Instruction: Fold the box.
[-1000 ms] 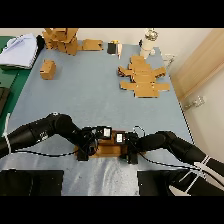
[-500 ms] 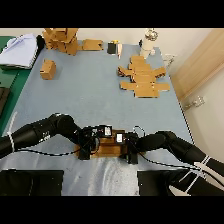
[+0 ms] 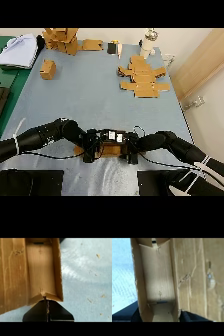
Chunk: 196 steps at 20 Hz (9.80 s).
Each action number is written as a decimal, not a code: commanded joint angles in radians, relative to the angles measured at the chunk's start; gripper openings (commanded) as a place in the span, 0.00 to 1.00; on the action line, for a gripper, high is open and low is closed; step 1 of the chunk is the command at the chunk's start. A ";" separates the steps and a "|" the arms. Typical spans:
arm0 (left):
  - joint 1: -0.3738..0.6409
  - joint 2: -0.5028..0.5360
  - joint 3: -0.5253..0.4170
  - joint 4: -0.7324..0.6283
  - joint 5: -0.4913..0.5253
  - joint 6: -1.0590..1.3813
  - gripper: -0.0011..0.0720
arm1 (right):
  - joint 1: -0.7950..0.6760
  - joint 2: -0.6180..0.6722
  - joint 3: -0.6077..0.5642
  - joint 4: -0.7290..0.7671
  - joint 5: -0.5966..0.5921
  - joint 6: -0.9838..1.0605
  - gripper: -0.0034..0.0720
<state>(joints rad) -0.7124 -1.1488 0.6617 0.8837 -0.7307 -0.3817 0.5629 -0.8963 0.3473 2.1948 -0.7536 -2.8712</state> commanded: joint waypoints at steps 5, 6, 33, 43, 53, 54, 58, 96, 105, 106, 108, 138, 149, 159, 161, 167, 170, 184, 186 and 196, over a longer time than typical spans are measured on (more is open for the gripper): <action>-0.006 -0.002 -0.005 -0.033 0.042 0.003 0.03 | 0.000 0.000 0.000 0.000 0.001 -0.001 0.73; -0.006 -0.005 -0.005 -0.033 0.034 -0.003 0.04 | 0.000 0.000 0.000 0.000 0.001 -0.001 0.73; 0.406 0.290 -0.025 0.363 -0.301 -1.035 0.03 | 0.000 0.000 0.000 0.000 0.001 -0.001 0.73; 0.347 0.288 -0.256 -0.024 -0.192 -1.119 0.03 | 0.000 0.000 0.000 0.000 0.001 -0.001 0.73; 0.240 0.278 -0.317 -0.262 -0.005 -1.017 0.03 | 0.000 0.000 0.000 0.000 0.001 -0.001 0.73; 0.225 0.278 -0.317 -0.276 0.007 -1.015 0.03 | 0.000 0.000 0.000 0.000 0.001 -0.001 0.73; 0.195 0.278 -0.315 -0.400 0.013 -0.932 0.03 | 0.000 0.000 0.000 0.000 0.001 -0.001 0.73; 0.263 0.275 -0.277 -0.440 -0.012 -0.913 0.72 | 0.000 0.000 0.000 0.000 0.001 -0.001 0.73; 0.243 0.249 -0.276 -0.421 -0.061 -0.917 0.72 | 0.000 0.000 0.000 0.000 0.001 -0.001 0.73; 0.229 0.249 -0.276 -0.421 -0.045 -0.917 0.72 | 0.000 0.000 0.000 0.000 0.001 -0.001 0.73; 0.203 0.249 -0.276 -0.447 -0.006 -0.916 0.72 | 0.000 0.000 0.000 0.000 0.001 -0.001 0.73; -0.075 0.057 -0.006 0.171 0.045 -1.533 0.63 | 0.000 0.000 0.000 0.000 0.001 -0.001 0.73; -0.225 -0.059 0.187 0.549 -0.107 -1.884 0.63 | 0.000 0.000 0.000 0.000 0.001 -0.001 0.73; -0.257 -0.186 0.256 0.594 -0.196 -1.986 0.57 | 0.000 0.000 0.000 0.000 0.001 -0.001 0.73; -0.261 -0.189 0.264 0.594 -0.174 -1.991 0.12 | 0.000 0.000 0.000 0.000 0.001 -0.001 0.73; -0.261 -0.189 0.274 0.586 -0.169 -2.013 0.03 | 0.000 0.000 0.000 0.000 0.001 -0.001 0.73; -0.261 -0.185 0.274 0.557 -0.171 -2.008 0.04 | 0.000 0.000 0.000 0.000 0.001 -0.001 0.73; -0.246 -0.014 0.278 0.533 -0.369 -1.964 0.61 | 0.000 0.000 0.000 0.000 0.001 -0.001 0.73; -0.246 0.023 0.278 0.534 -0.370 -1.964 0.61 | 0.000 0.000 0.000 0.000 0.001 -0.001 0.73; -0.200 0.132 0.239 0.532 -0.519 -1.689 0.03 | 0.000 0.000 0.000 0.000 0.001 -0.001 0.73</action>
<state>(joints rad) -0.9432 -1.0466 0.9260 1.4315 -1.1988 -2.2299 0.5632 -0.8963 0.3473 2.1948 -0.7528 -2.8723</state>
